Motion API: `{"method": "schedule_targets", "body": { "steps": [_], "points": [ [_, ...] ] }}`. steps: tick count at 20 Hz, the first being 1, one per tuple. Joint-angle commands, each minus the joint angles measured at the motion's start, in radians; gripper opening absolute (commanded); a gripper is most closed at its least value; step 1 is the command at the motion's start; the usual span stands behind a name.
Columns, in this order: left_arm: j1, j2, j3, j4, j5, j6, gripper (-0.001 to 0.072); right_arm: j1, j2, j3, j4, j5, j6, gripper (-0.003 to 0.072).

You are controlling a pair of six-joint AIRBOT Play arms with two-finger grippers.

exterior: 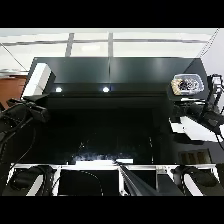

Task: Fold the box and place the chain.

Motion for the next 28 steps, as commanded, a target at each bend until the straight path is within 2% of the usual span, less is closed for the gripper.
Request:
{"method": "schedule_targets", "body": {
  "steps": [1,3,5,6,7,8,9,11,13,15,17,19,22,25,27,28],
  "points": [
    [-0.001,-0.006,-0.002,-0.004,0.171,0.004,0.0028,0.001,0.0,-0.001,0.043,-0.032,0.0,0.0014],
    [-0.002,-0.032,-0.002,-0.006,0.245,0.003,0.0028,0.001,0.0,-0.001,0.042,-0.076,0.0,0.0014],
    [-0.005,-0.085,-0.002,-0.055,0.268,-0.001,0.003,0.0,-0.002,-0.001,0.022,-0.127,0.0,0.0015],
    [-0.005,-0.121,-0.002,-0.097,0.265,-0.001,0.0087,0.0,-0.008,-0.001,0.002,-0.157,0.0,0.0096],
    [-0.005,-0.166,-0.001,-0.135,0.256,-0.001,0.0491,-0.008,-0.02,0.0,-0.024,-0.177,0.001,0.0502],
    [-0.005,-0.207,0.0,-0.169,0.25,-0.004,0.0712,-0.022,-0.037,0.001,-0.067,-0.194,0.018,0.0704],
    [-0.006,-0.25,0.002,-0.187,0.23,-0.003,0.0715,-0.047,-0.062,0.014,-0.149,-0.18,0.046,0.0704],
    [-0.013,-0.314,0.013,-0.188,0.176,-0.003,0.0715,-0.158,-0.146,0.089,-0.389,-0.091,0.247,0.0704],
    [-0.019,-0.347,0.02,-0.188,0.139,-0.004,0.0715,-0.345,-0.269,0.205,-0.638,-0.011,0.454,0.0704],
    [-0.027,-0.355,0.02,-0.188,0.119,0.0,0.0711,-0.578,-0.425,0.335,-0.698,0.07,0.483,0.0703],
    [-0.033,-0.355,0.02,-0.188,0.115,0.0,0.0711,-0.792,-0.574,0.476,-0.645,0.215,0.462,0.0703],
    [-0.042,-0.355,0.02,-0.188,0.115,0.0,0.0711,-0.975,-0.686,0.578,-0.516,0.33,0.361,0.0703],
    [-0.048,-0.356,0.02,-0.189,0.115,0.0,0.0711,-1.189,-0.786,0.666,-0.293,0.402,0.257,0.0703],
    [-0.048,-0.36,0.02,-0.223,0.115,-0.001,0.0711,-1.334,-0.883,0.754,0.005,0.468,0.051,0.0702],
    [-0.048,-0.36,0.02,-0.238,0.116,-0.001,0.0711,-1.374,-0.982,0.811,0.205,0.639,-0.115,0.0702],
    [-0.048,-0.36,0.02,-0.238,0.127,-0.001,0.0711,-1.374,-1.041,0.846,0.246,0.75,-0.124,0.0702]
  ]
}}
